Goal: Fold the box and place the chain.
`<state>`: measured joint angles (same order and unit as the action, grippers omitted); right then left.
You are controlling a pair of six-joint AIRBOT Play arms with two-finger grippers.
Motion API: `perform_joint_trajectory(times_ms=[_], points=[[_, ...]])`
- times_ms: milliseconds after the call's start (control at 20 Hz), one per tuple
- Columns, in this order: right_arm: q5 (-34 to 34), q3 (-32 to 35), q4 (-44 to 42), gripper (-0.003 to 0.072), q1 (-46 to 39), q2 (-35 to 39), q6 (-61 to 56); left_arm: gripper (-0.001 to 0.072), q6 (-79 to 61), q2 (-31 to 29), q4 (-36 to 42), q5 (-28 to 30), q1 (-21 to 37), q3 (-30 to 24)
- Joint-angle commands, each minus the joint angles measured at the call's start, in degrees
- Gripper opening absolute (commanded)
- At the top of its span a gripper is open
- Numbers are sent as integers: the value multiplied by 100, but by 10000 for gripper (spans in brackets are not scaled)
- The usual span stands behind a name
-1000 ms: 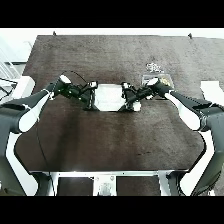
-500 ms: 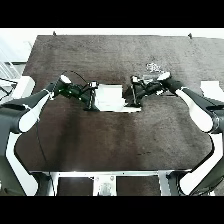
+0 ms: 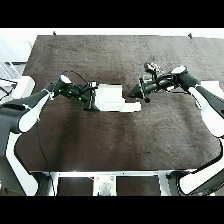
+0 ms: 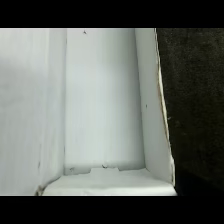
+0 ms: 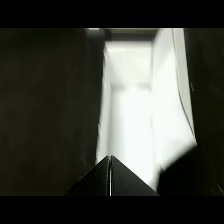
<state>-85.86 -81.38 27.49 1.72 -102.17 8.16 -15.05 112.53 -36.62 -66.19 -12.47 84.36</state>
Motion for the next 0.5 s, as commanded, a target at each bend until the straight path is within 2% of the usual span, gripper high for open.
perform_joint_trajectory(times_ms=[0,250,450], points=[[367,149,-1069,17,372,37,-518,348,0,-2,9,20,2,0],[2275,149,-997,17,911,22,-997,347,0,-2,9,17,2,2],[2889,149,-951,17,929,20,-1272,348,2,-2,9,20,2,2]])
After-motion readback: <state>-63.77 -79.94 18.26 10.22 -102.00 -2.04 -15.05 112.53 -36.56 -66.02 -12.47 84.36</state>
